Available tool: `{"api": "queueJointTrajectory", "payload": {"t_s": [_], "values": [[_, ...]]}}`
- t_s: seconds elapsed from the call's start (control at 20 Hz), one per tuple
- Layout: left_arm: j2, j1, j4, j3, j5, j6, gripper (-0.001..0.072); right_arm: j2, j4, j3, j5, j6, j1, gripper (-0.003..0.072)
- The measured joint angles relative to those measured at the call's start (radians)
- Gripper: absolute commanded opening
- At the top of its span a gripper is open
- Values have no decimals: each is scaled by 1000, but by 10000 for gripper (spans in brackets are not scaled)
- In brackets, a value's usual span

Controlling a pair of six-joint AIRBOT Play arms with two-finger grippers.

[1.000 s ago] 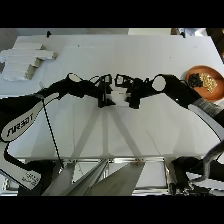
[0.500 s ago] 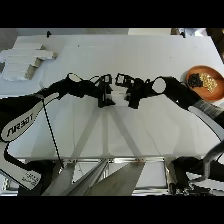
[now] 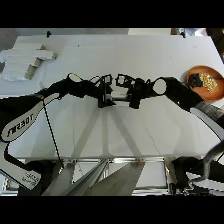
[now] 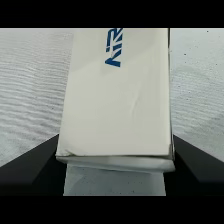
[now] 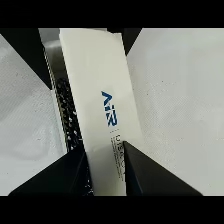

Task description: Fold the box and place the chain.

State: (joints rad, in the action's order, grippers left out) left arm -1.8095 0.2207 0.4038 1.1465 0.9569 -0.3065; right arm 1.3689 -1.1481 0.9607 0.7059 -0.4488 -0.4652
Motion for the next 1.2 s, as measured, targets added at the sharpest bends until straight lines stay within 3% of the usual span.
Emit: {"api": "queueJointTrajectory", "payload": {"t_s": [0.15, 0.25, 0.65, 0.8, 0.9, 0.95, 1.2], "values": [[0, 0, 0, 0, 0, 0, 277, -3, 0, 0, 13, 0, 0, 363], [0, 0, 0, 0, -1, 0, 277, -5, 2, 0, 26, 0, 0, 434], [0, 0, 0, 0, -1, 1, 277, -61, 3, 0, 63, 1, 0, 432], [0, 0, 0, 0, -2, 1, 277, -109, 38, 0, 51, 1, 9, 357], [0, 0, 0, 0, -2, 1, 277, -124, 127, 0, 57, 0, 35, 122], [0, 0, 0, 0, -2, 1, 277, -126, 193, 0, 71, 0, 53, 68], [0, 0, 0, 0, -2, 1, 277, -64, 547, 0, 139, -21, 132, 18]]}}
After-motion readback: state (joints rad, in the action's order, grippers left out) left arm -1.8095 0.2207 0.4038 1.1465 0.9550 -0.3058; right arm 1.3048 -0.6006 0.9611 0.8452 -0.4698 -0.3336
